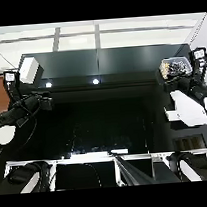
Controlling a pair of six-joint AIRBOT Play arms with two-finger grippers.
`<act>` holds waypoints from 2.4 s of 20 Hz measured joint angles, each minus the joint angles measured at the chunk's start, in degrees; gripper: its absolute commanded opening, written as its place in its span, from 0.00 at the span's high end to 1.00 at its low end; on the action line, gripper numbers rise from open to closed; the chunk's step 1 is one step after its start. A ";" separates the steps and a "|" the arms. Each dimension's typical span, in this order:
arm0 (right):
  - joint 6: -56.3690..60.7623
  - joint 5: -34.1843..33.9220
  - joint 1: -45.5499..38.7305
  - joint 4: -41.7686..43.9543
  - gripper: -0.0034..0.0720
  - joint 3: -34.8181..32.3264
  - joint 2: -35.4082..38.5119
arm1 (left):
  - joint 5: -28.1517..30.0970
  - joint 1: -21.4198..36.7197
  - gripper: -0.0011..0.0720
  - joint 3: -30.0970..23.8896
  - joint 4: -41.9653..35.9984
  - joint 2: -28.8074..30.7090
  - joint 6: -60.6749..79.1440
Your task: Fold the box and place the chain.
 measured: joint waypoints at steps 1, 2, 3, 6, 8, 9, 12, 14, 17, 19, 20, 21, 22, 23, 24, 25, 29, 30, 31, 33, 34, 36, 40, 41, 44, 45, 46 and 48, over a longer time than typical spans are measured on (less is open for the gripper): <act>0.02 0.00 0.00 0.00 0.93 0.00 0.00 | 0.02 0.00 0.95 0.00 -0.02 0.00 0.00; 0.02 0.00 0.02 -0.02 0.93 0.00 0.00 | 0.02 0.00 0.95 0.00 0.00 0.00 0.00; 0.02 0.00 0.02 0.00 0.93 0.00 0.00 | 0.00 0.00 0.95 0.00 -0.02 0.00 0.02; 0.00 0.00 0.00 0.00 0.93 0.00 0.00 | 0.02 0.00 0.95 0.00 -0.02 0.00 0.00; 0.02 0.00 0.02 0.00 0.93 0.00 0.00 | 0.00 0.00 0.95 0.00 0.00 0.00 0.00; 0.00 -0.02 0.02 0.00 0.93 0.00 0.00 | 0.00 0.00 0.95 0.00 -0.02 0.00 0.00; 0.00 0.00 0.00 0.00 0.93 0.00 0.00 | 0.02 0.00 0.95 0.00 0.00 0.00 0.00; 0.00 -0.02 0.02 0.15 0.93 0.00 0.00 | 0.04 0.00 0.95 0.00 -0.02 0.00 0.00; 0.02 -0.76 0.07 3.37 0.93 -0.02 0.00 | 0.55 -0.04 0.95 -0.02 -0.02 0.00 0.00; 0.02 -3.58 0.13 7.30 0.93 -0.04 -0.22 | 3.28 -0.04 0.95 -0.02 -0.02 -0.17 0.00; 0.02 -5.51 0.11 8.83 0.93 -0.04 -0.72 | 5.05 -0.04 0.95 -0.02 0.00 -0.33 0.00; 0.02 -7.96 -0.02 9.81 0.92 -0.04 -1.68 | 6.82 -0.04 0.95 -0.02 -0.02 -0.50 0.00; 0.00 -10.43 -0.48 10.43 0.72 -0.04 -3.15 | 8.85 -0.04 0.95 -0.02 -0.33 -0.83 -0.02; -0.07 -12.72 -1.22 10.80 0.50 -0.04 -5.05 | 10.64 -0.04 0.94 0.00 -1.11 -1.31 -0.20; -0.11 -14.71 -2.32 11.50 0.45 -0.02 -7.48 | 12.59 -0.04 0.75 -0.02 -2.12 -2.16 -0.20; -0.09 -15.69 -3.80 12.33 0.24 0.24 -10.10 | 13.81 -0.04 0.26 -0.02 -2.97 -3.13 -0.24; 0.37 -7.91 -13.29 13.09 0.03 5.75 -18.62 | 12.81 -0.04 0.01 0.33 -5.03 -7.98 -0.33; 1.36 -4.28 -16.61 12.20 0.03 8.35 -20.39 | 10.78 -0.04 0.01 0.50 -5.14 -8.92 -0.31; 2.75 0.37 -20.65 9.77 0.03 11.43 -22.32 | 8.63 -0.04 0.01 0.70 -5.11 -9.75 -0.17; 7.78 10.58 -29.55 3.04 0.03 17.62 -25.94 | 4.31 -0.04 0.01 0.90 -4.33 -10.82 -0.15; 10.19 14.82 -33.92 0.20 0.03 20.37 -27.32 | 2.29 -0.04 0.01 0.98 -3.98 -11.10 -0.15; 13.94 21.79 -42.40 -4.20 0.03 24.96 -29.11 | -1.20 -0.04 0.01 1.05 -3.04 -11.54 -0.15; 15.54 29.97 -54.42 -7.72 0.03 31.47 -32.89 | -5.86 -0.04 0.01 1.09 -2.69 -11.87 -0.22; 13.00 32.70 -56.00 -7.45 0.03 33.16 -34.69 | -6.75 -0.04 0.01 1.09 -2.80 -11.91 -0.28; 2.71 43.06 -57.16 -6.73 0.03 37.92 -40.98 | -8.02 -0.04 0.01 1.09 -3.63 -11.98 -0.37; 0.39 45.44 -56.74 -8.31 0.03 38.91 -42.51 | -8.04 -0.04 0.01 1.09 -4.15 -11.96 -0.37; -1.53 47.23 -56.19 -10.60 0.03 39.63 -43.93 | -8.35 -0.04 0.01 1.09 -4.87 -11.98 -0.37; -5.11 49.27 -55.23 -13.75 0.04 40.46 -45.53 | -8.59 -0.04 0.01 1.09 -6.62 -11.98 -0.37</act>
